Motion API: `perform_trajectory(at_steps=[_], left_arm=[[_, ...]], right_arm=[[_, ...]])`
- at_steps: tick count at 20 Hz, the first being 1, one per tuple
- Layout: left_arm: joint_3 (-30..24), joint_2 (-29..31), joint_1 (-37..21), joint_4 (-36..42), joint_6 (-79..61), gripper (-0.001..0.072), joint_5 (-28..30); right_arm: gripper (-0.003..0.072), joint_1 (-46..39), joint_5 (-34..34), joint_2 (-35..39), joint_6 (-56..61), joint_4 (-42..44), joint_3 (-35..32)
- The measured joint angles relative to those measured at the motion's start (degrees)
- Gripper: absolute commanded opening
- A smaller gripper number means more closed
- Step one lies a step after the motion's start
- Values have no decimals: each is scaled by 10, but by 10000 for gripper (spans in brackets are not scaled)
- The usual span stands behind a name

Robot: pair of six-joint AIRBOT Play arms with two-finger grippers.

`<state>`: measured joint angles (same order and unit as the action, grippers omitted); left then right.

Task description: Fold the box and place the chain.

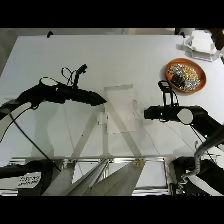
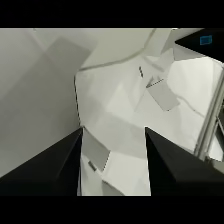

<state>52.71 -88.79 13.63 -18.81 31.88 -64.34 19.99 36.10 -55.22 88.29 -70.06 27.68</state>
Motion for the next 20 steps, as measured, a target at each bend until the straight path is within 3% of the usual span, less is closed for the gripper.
perform_trajectory(at_steps=[5, 11, 20], left_arm=[[108, -90, -1, -87, 48, 504, -83], [139, -113, -18, -133, 63, 504, -151], [146, -131, 28, -99, 38, 490, -85]], right_arm=[[13, 0, 4, 0, -2, 0, 0], [13, 0, 5, 0, -2, 0, 0], [13, 0, 7, 0, -2, 0, 0]])
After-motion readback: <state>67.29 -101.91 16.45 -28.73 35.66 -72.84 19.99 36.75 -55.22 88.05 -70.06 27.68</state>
